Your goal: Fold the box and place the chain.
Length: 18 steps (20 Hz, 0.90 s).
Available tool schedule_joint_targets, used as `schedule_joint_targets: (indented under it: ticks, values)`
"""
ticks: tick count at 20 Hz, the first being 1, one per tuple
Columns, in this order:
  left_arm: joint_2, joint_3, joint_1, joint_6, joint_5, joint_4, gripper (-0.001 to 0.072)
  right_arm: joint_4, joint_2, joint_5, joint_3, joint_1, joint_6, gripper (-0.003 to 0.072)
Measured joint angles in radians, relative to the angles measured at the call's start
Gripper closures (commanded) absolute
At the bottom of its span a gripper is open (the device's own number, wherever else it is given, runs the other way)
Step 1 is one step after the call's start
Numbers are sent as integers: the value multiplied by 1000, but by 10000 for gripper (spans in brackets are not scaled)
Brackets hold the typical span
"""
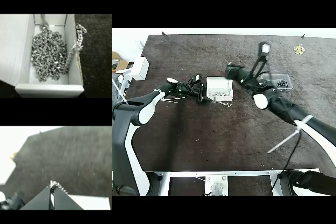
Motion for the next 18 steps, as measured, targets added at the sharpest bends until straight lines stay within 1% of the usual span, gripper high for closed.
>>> schedule_joint_targets:
  ticks: [1,2,3,5,7,9,11,12,13,14,18]
  values:
    - [0,0,0,0,0,0,487,3,-33,-4,0,5,6,682]
    - [0,0,0,0,0,0,487,7,-62,-4,0,9,8,616]
    - [0,0,0,0,0,0,487,10,-88,-2,0,14,12,425]
    - [0,0,0,0,0,0,487,10,-111,18,0,15,10,422]
    - [0,0,0,0,0,0,487,-11,-97,84,0,7,-2,422]
    - [0,0,0,0,0,0,487,-51,-59,207,0,-13,-13,538]
    - [0,0,0,0,0,0,487,-77,-22,361,0,-40,-52,537]
    - [0,0,0,0,0,0,487,-76,-11,430,1,-48,-93,535]
    - [0,0,0,0,0,0,487,-50,-6,500,2,-55,-159,446]
    - [0,0,0,0,0,0,487,-6,-10,561,6,-63,-235,407]
    - [0,0,0,0,0,0,487,187,-90,728,48,-99,-509,407]
